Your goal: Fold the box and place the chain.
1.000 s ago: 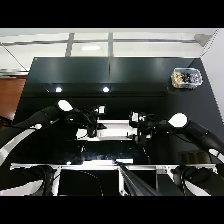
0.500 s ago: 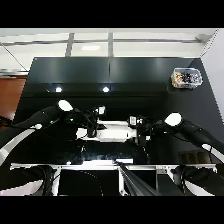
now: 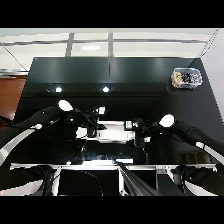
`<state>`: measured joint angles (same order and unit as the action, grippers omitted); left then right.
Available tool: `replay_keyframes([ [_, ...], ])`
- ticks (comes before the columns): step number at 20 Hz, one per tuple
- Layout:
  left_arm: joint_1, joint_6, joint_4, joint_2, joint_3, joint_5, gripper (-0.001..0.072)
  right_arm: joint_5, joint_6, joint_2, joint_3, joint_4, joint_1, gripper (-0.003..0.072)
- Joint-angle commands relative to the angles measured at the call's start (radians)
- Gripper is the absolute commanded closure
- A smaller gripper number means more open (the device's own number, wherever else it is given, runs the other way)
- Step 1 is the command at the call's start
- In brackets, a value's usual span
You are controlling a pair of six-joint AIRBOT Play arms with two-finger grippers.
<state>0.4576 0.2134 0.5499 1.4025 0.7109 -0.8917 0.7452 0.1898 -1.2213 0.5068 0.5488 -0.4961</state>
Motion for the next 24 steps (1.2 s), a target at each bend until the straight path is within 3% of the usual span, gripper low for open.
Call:
replay_keyframes([
  [1, 0.0, 0.0, 0.0, 0.0, 0.0, 0.002, 0.0685, -0.023, -0.011, -0.005, 0.0, 0.002, -0.008, 0.0063],
  [11, 0.0, 0.0, 0.0, 0.0, 0.0, 0.002, 0.0685, -0.058, -0.04, -0.005, 0.0, 0.005, -0.017, 0.0066],
  [13, 0.0, -0.02, -0.001, 0.0, 0.0, 0.0, 0.0681, -0.058, -0.04, -0.005, 0.0, 0.005, -0.017, 0.0241],
  [14, 0.0, -0.055, 0.0, -0.001, 0.0, -0.001, 0.0678, -0.058, -0.04, -0.005, 0.0, 0.005, -0.017, 0.0247],
  [15, -0.003, -0.072, 0.002, -0.007, 0.0, -0.004, 0.0552, -0.058, -0.04, -0.005, 0.0, 0.005, -0.017, 0.0247],
  [16, -0.005, -0.095, 0.017, -0.018, 0.001, -0.011, 0.0286, -0.058, -0.04, -0.005, 0.0, 0.005, -0.017, 0.0247],
  [17, -0.01, -0.135, 0.04, -0.034, 0.001, -0.01, 0.0123, -0.058, -0.04, -0.005, 0.0, 0.005, -0.017, 0.0247],
  [18, -0.016, -0.189, 0.071, -0.055, 0.003, -0.011, 0.0084, -0.058, -0.04, -0.005, 0.0, 0.006, -0.017, 0.0248],
  [20, -0.04, -0.333, 0.191, -0.115, 0.015, -0.039, 0.0084, -0.058, -0.04, -0.005, 0.0, 0.006, -0.017, 0.0247],
  [24, -0.115, -0.644, 0.37, -0.244, 0.047, -0.203, 0.0116, -0.057, -0.04, -0.005, 0.0, 0.006, -0.017, 0.0247],
])
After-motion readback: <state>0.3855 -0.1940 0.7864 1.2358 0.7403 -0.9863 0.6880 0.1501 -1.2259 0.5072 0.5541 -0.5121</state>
